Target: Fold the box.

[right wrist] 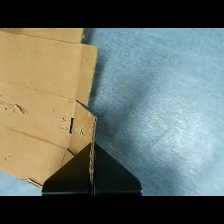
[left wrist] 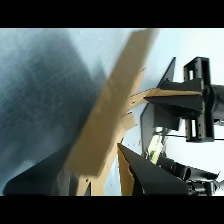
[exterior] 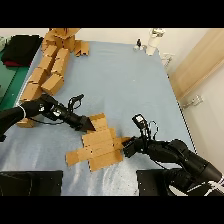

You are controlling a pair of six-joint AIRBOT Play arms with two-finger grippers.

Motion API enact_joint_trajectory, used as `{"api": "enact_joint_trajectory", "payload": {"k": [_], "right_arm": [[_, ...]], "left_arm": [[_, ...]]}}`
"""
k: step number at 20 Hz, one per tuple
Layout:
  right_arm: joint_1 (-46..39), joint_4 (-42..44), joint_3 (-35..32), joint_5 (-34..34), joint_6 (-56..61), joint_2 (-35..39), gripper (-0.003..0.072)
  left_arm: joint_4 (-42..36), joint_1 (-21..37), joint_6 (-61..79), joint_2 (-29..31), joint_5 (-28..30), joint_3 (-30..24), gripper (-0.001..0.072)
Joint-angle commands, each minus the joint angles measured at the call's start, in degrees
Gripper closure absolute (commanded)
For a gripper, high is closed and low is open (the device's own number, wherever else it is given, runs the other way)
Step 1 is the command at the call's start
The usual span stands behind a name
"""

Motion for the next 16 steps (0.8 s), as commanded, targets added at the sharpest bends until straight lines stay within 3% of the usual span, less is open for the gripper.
{"api": "enact_joint_trajectory", "payload": {"k": [1, 4, 5, 6, 9, 10, 11, 12, 13, 16], "right_arm": [[0.04, 0.02, -0.04, -0.04, 0.35, -0.04, 0.0686], [0.04, 0.00, -0.07, -0.04, 0.57, -0.04, 0.0686], [0.04, 0.00, -0.07, -0.02, 0.57, -0.04, 0.0686], [0.04, 0.00, -0.07, -0.02, 0.57, -0.04, 0.0686], [0.04, 0.00, -0.07, 0.00, 0.57, -0.04, 0.0685], [0.04, 0.00, -0.07, -0.04, 0.55, -0.04, 0.0683], [0.02, 0.00, -0.04, 0.02, 0.55, -0.04, 0.0613], [-0.11, -0.07, -0.02, 0.09, 0.55, -0.02, 0.0386], [-0.13, -0.26, 0.15, 0.02, 0.55, -0.02, 0.0239], [-0.50, -9.05, 3.61, -1.53, 6.78, 0.09, 0.0232]], "left_arm": [[-2.32, -0.15, 4.79, -0.44, 0.24, -0.07, 0.0309], [-2.32, -0.15, 6.56, -0.44, 0.28, -0.07, 0.0312], [-2.29, -0.15, 7.17, -0.44, 0.26, -0.07, 0.0394], [-2.29, -0.15, 7.91, -0.44, 0.00, -0.07, 0.0537], [-2.32, -0.17, 9.25, -0.44, -0.09, -0.07, 0.0567], [-2.32, -0.17, 10.49, -0.44, -0.44, -0.07, 0.0697], [-2.34, -0.17, 11.15, -0.44, -0.50, -0.07, 0.0697], [-2.34, -0.17, 11.85, -0.44, -0.44, -0.04, 0.0697], [-2.34, -0.17, 11.93, -0.42, -0.44, 0.02, 0.0697], [-2.34, -0.17, 14.12, 0.17, -0.48, 0.52, 0.0698]]}}
